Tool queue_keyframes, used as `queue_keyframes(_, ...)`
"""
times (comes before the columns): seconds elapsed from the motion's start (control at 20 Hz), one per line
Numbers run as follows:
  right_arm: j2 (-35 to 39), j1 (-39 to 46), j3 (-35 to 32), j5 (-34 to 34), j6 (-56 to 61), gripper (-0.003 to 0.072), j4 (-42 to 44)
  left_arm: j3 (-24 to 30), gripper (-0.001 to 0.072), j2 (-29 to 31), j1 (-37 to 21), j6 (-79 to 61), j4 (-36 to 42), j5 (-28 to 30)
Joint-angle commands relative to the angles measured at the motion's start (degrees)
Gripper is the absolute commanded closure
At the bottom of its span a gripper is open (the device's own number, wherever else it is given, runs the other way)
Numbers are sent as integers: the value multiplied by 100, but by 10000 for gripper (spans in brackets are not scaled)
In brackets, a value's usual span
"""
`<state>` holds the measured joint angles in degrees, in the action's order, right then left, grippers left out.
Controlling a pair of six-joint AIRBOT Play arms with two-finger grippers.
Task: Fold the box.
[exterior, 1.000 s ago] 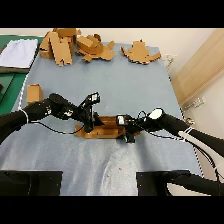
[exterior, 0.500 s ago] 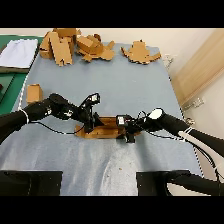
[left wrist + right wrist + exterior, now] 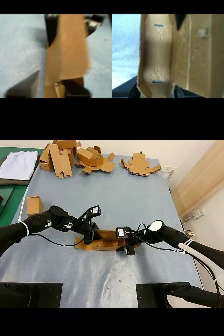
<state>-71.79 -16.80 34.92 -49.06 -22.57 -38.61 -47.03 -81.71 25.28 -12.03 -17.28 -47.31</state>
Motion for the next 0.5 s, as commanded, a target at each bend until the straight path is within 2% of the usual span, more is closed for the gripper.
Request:
queue_keyframes(0.0,-2,0,0,0,0,271,-26,-11,262,24,-2,787,83,236)
queue_keyframes(0.3,4,0,0,28,2,270,-256,-11,262,68,-2,874,46,125)
queue_keyframes(0.45,9,0,2,50,7,268,-251,-11,261,304,-66,1060,31,131)
